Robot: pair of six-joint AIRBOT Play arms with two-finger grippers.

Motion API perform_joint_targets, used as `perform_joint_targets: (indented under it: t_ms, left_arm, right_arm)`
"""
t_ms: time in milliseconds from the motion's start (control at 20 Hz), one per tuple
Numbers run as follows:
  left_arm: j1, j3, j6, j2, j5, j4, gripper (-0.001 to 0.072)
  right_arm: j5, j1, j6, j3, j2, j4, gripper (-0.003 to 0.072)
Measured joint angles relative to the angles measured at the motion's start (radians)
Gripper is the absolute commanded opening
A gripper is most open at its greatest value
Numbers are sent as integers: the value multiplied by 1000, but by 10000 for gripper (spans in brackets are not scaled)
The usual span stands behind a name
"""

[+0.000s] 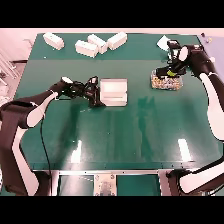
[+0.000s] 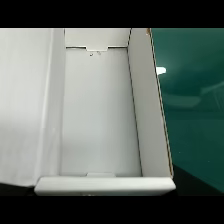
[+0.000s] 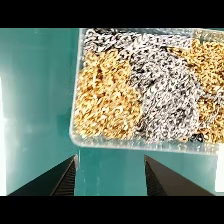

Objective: Fold the box and place the chain.

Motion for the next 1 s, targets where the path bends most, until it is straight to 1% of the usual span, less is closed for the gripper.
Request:
perform_joint_targets:
  t_ms: [200,250,300,600,650,700,900,950,1000]
  left_arm:
    - [0,0,0,0,0,0,469]
    - [0,0,0,0,0,0,469]
    - [0,0,0,0,0,0,469]
    - [0,0,0,0,0,0,469]
    - [0,0,0,0,0,0,469]
    - [0,0,0,0,0,0,469]
    - [0,0,0,0,1,0,469]
    - [0,0,0,0,0,0,469]
    - [0,0,0,0,1,0,469]
  right_arm:
    - [-69,-15,-6,-3,-52,6,472]
    - [-82,-17,-7,-3,-63,6,405]
    - [-90,-18,-7,-3,-73,6,355]
    - [-115,-21,-9,-3,-118,11,353]
    - [-119,-21,-9,-3,-125,11,286]
    - [-120,-21,-10,-3,-131,14,146]
    - [-120,-20,-11,0,-138,16,90]
    - [-115,-18,-11,1,-137,14,28]
    - [-105,-15,-13,2,-131,14,12]
